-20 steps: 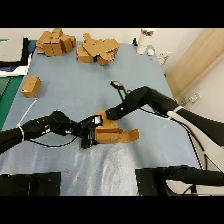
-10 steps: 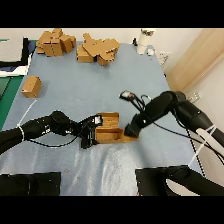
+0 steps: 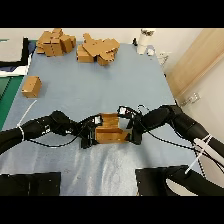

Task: Fold the box.

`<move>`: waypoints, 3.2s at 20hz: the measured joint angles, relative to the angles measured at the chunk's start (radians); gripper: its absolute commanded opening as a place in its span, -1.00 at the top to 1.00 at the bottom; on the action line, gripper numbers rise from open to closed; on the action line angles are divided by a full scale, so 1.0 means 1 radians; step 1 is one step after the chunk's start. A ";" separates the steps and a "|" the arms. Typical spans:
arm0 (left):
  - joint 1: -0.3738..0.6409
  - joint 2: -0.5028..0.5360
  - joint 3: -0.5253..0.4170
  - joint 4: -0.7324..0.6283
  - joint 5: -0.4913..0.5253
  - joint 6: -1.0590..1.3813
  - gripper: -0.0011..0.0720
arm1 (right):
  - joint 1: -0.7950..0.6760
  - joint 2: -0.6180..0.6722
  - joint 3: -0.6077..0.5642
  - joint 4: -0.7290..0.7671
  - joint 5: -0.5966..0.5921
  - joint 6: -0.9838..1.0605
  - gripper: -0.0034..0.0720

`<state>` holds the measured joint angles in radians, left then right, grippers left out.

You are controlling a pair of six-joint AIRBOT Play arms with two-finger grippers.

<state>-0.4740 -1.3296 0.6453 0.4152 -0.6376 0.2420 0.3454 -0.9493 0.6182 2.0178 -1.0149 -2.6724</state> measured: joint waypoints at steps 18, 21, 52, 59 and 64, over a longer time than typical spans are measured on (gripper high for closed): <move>0.000 0.000 0.000 0.000 -0.001 0.000 -0.66 | 0.095 -0.061 -0.007 0.045 0.077 -0.161 0.49; 0.000 0.000 0.000 0.001 -0.001 0.000 -0.66 | 0.124 -0.065 -0.007 0.041 0.104 -0.172 0.49; 0.000 0.000 0.000 0.000 0.000 0.000 -0.66 | 0.121 0.050 0.026 -0.512 -0.018 0.858 0.90; 0.000 0.000 0.000 0.000 -0.001 0.000 -0.66 | -0.016 0.062 -0.058 -0.436 -0.093 1.241 0.91; 0.000 0.000 0.000 0.000 -0.001 0.000 -0.66 | -0.031 0.033 -0.126 -0.153 0.013 1.183 0.91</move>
<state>-0.4740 -1.3296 0.6453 0.4152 -0.6384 0.2420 0.3149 -0.9161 0.4919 1.8645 -1.0019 -1.4895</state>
